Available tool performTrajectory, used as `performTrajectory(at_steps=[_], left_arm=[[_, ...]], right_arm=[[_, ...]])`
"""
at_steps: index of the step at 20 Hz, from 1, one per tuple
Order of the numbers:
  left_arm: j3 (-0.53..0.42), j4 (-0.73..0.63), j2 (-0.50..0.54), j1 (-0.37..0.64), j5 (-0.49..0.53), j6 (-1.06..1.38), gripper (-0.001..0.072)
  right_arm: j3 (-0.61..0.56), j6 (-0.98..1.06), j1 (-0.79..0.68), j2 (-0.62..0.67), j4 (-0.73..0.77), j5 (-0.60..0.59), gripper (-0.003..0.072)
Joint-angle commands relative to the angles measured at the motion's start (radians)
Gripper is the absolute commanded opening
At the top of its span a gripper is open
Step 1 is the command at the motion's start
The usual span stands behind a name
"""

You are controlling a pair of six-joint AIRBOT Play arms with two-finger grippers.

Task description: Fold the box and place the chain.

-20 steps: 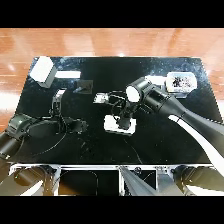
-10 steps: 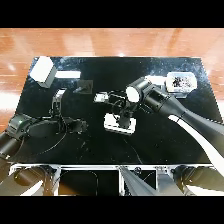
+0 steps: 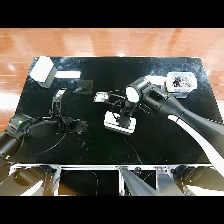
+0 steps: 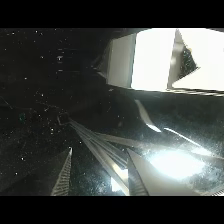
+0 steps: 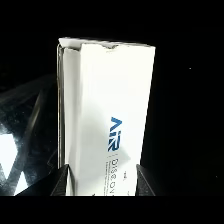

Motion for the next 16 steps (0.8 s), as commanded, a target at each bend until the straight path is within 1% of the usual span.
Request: performTrajectory(at_steps=[1, 12, 14, 16], left_arm=[[0.001, 0.0, 0.0, 0.001, 0.0, 0.0, 0.0439], [0.001, 0.0, 0.0, 0.001, -0.001, 0.0, 0.0439], [0.001, 0.001, 0.0, 0.001, -0.001, 0.0, 0.0439], [0.001, 0.001, 0.0, 0.001, -0.001, 0.0, 0.0439]], right_arm=[[0.0, 0.001, 0.0, -0.012, -0.001, -0.001, 0.0473], [0.0, 0.001, 0.002, -0.033, 0.011, 0.002, 0.0475], [0.0, 0.001, 0.002, -0.033, 0.024, 0.008, 0.0503], [0.0, 0.004, 0.002, -0.033, 0.037, 0.011, 0.0504]])
